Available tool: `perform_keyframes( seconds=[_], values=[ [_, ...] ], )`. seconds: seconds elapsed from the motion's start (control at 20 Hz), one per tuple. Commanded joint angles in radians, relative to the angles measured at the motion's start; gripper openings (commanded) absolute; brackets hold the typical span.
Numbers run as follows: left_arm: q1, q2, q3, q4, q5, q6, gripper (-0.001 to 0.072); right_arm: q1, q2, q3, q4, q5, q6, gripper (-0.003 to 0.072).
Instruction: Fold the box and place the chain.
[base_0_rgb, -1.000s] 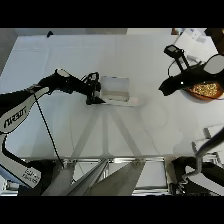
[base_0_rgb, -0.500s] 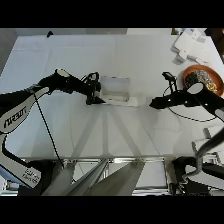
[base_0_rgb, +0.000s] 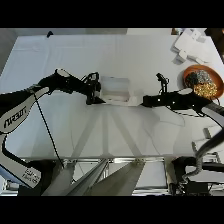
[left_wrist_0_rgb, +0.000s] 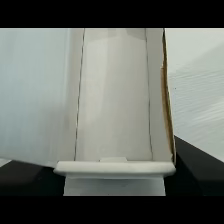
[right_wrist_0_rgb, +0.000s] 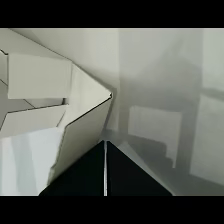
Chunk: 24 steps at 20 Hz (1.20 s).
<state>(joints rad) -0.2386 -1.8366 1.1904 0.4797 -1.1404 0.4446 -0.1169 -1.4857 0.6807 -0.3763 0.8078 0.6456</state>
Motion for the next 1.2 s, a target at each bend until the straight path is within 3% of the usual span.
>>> perform_keyframes(
  seconds=[0.0,0.55,0.75,0.85,1.15],
  values=[
    [0.0,0.001,0.0,0.0,0.0,0.0,0.0436,0.029,-0.006,0.0,0.087,-0.01,-0.053,0.0006],
    [0.0,0.001,0.0,0.0,0.0,0.0,0.0436,0.035,-0.006,0.007,0.278,0.098,-0.172,0.0008],
    [0.0,0.001,0.0,0.0,0.0,0.0,0.0437,0.035,-0.006,0.007,0.307,0.101,-0.206,0.0016],
    [0.0,0.001,0.0,0.0,0.0,0.0,0.0436,0.043,-0.006,0.007,0.309,0.101,-0.211,0.0066],
    [0.0,0.001,0.0,0.0,0.0,0.0,0.0437,0.097,-0.006,0.007,0.311,0.064,-0.229,0.0066]
  ],
)
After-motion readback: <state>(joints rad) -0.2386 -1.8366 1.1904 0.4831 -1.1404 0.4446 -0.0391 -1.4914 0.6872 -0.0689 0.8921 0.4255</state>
